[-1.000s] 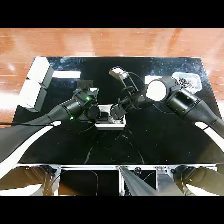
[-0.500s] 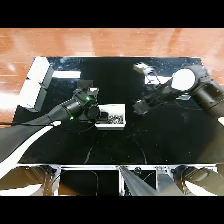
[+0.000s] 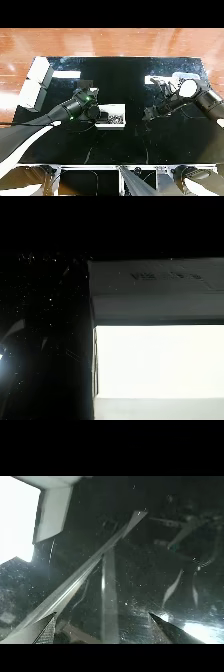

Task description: Fold the box and place the chain.

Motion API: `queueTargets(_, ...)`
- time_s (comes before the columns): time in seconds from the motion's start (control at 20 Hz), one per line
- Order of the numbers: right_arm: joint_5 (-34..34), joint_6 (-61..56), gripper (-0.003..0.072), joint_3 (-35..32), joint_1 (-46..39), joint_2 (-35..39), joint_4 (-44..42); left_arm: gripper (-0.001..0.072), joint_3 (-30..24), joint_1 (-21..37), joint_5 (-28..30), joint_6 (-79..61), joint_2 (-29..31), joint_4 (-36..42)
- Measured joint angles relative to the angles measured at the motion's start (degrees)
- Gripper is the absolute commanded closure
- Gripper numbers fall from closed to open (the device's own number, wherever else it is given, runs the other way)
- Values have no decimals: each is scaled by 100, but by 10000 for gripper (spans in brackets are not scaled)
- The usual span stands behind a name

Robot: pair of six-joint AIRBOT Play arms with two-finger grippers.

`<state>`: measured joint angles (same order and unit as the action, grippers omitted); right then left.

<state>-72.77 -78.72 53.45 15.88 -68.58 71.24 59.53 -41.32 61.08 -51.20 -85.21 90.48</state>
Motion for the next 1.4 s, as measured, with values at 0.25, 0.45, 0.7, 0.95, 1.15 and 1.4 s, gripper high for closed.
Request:
queueTargets(0.25,74,20,-26,-142,-26,-4,-278,690,-2,0,-2,0,0,2)
queueTargets(0.45,177,9,-26,-170,33,-4,-411,544,4,0,-4,0,0,52)
queueTargets(0.7,251,-24,-26,-179,175,-4,-481,128,157,0,114,-2,13,140)
queueTargets(0.95,299,-33,-26,-179,223,-4,-446,133,415,2,566,-136,105,127)
queueTargets(1.15,310,68,-27,-179,234,-4,-273,141,507,72,970,-455,404,7)
queueTargets(1.4,468,221,-26,-107,243,-4,-138,141,420,168,1550,-1010,1128,-533)
